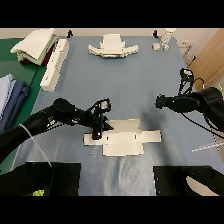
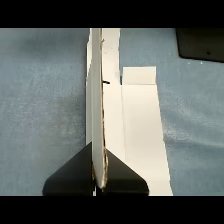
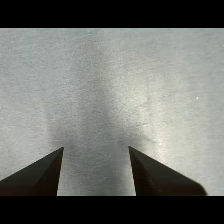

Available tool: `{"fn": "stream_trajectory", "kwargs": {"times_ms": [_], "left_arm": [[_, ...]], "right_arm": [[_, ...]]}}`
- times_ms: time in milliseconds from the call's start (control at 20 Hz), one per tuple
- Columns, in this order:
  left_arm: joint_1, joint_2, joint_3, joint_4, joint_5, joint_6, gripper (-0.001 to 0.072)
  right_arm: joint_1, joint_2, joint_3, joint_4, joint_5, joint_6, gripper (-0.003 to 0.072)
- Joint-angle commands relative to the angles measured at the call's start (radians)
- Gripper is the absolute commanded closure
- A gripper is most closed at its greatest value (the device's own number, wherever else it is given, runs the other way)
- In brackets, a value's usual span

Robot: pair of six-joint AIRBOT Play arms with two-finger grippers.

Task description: Fold the box.

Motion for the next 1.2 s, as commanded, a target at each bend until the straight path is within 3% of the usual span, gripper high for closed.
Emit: {"fn": "stream_trajectory", "kwargs": {"times_ms": [0, 200, 600, 900, 1000, 1100, 1150], "left_arm": [[0.014, -0.073, 0.027, 0.0, -0.052, -0.006, 0.0697], [0.017, -0.074, 0.028, 0.026, -0.04, -0.087, 0.0696], [0.016, -0.074, 0.028, 0.067, -0.113, -0.111, 0.0695], [0.013, -0.074, 0.028, 0.067, -0.135, -0.111, 0.0695], [0.013, -0.074, 0.028, 0.067, -0.135, -0.111, 0.0695], [0.013, -0.074, 0.028, 0.067, -0.135, -0.112, 0.0695], [0.013, -0.074, 0.028, 0.066, -0.135, -0.112, 0.0695]], "right_arm": [[0.0, 0.0, 0.0, 0.008, 0.0, 0.0, 0.0055], [0.0, 0.0, 0.0, 0.009, 0.0, 0.0, 0.0055], [0.0, 0.0, 0.0, 0.017, -0.004, 0.0, 0.0055], [0.001, 0.001, 0.0, 0.095, -0.04, -0.01, 0.0059], [0.001, 0.001, 0.0, 0.122, -0.069, -0.04, 0.0182], [0.001, 0.001, 0.001, 0.144, -0.11, -0.068, 0.0193], [0.001, 0.001, 0.0, 0.151, -0.133, -0.087, 0.0325]]}}
